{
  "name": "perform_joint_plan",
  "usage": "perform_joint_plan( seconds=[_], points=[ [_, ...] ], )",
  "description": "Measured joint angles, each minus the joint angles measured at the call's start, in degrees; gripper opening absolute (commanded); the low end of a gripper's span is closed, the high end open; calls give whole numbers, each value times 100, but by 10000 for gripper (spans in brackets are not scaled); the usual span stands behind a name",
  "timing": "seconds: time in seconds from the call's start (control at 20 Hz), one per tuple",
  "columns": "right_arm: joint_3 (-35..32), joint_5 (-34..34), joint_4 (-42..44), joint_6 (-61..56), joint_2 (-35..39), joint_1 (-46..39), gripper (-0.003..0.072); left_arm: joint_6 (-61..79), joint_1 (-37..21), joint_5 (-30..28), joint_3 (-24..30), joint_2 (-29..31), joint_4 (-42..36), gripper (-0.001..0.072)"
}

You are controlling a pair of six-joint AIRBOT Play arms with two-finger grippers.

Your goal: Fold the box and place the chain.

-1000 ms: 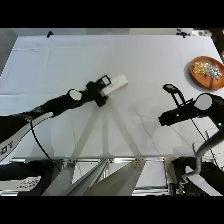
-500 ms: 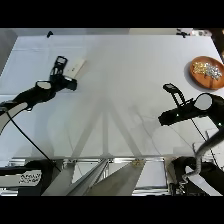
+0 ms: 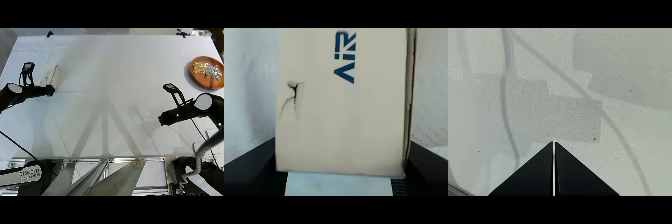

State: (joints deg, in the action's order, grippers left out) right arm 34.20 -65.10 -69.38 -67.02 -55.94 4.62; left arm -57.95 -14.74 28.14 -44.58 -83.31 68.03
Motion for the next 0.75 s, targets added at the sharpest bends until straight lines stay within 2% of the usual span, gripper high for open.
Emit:
perform_joint_plan(
  seconds=[0.15,0.35,0.4,0.75],
  points=[
    [2,0,0,0,0,0,12,-767,-120,461,11,168,933,695],
    [2,-2,13,0,0,0,12,-981,-166,1241,42,651,1427,695],
    [2,-2,15,0,0,0,12,-992,-170,1088,24,863,1429,695],
    [2,0,20,0,0,-2,12,-951,-177,1113,22,2205,1408,695]
  ],
)
